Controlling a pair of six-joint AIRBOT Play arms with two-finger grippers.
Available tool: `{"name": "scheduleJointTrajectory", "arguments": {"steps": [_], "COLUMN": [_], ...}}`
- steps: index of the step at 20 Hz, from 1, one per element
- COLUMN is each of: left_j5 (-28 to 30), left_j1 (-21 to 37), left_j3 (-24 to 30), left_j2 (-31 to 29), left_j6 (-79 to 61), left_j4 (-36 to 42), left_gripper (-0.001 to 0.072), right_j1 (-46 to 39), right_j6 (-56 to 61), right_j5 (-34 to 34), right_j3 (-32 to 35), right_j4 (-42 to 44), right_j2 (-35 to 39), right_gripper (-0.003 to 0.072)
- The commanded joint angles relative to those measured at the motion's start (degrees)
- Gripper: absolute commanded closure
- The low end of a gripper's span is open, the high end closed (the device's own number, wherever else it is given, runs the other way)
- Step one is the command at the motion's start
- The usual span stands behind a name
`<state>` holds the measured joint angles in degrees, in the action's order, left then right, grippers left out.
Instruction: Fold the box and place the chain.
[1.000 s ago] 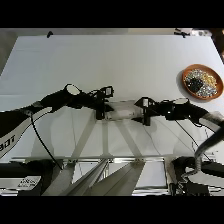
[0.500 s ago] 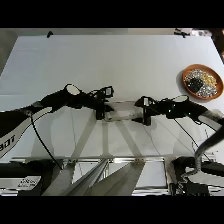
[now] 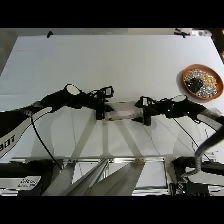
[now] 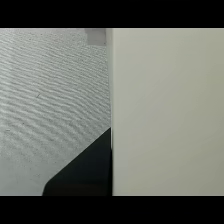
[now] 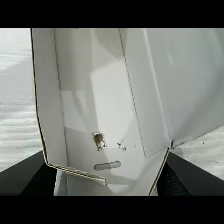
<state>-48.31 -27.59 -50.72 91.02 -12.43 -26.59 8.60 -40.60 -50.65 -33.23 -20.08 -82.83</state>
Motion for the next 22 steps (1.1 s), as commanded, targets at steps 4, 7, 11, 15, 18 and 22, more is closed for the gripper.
{"name": "scheduleJointTrajectory", "arguments": {"steps": [4,7,11,15,18,22], "left_j5": [0.07,0.09,0.07,0.07,0.07,0.07], "left_j1": [0.0,0.0,0.0,0.0,0.0,0.0], "left_j3": [0.0,0.0,0.0,0.0,0.0,0.0], "left_j2": [-0.02,-0.02,-0.02,-0.02,-0.02,-0.02], "left_j6": [0.0,0.0,0.0,0.0,0.0,0.0], "left_j4": [0.0,0.0,0.0,0.0,0.0,0.0], "left_gripper": [0.0697,0.0697,0.0697,0.0697,0.0697,0.0697], "right_j1": [0.02,0.02,0.02,0.02,0.02,1.64], "right_j6": [2.43,4.98,5.03,5.09,6.36,7.28], "right_j5": [0.28,-0.57,-1.77,-4.31,-4.79,-4.55], "right_j3": [-0.85,-2.62,-3.32,-4.0,-4.15,-4.39], "right_j4": [-4.26,-5.03,-5.16,-5.25,-6.64,-6.19], "right_j2": [0.33,0.33,0.33,0.33,0.33,0.33], "right_gripper": [0.008,0.0012,-0.001,-0.0014,-0.0019,-0.0015]}}
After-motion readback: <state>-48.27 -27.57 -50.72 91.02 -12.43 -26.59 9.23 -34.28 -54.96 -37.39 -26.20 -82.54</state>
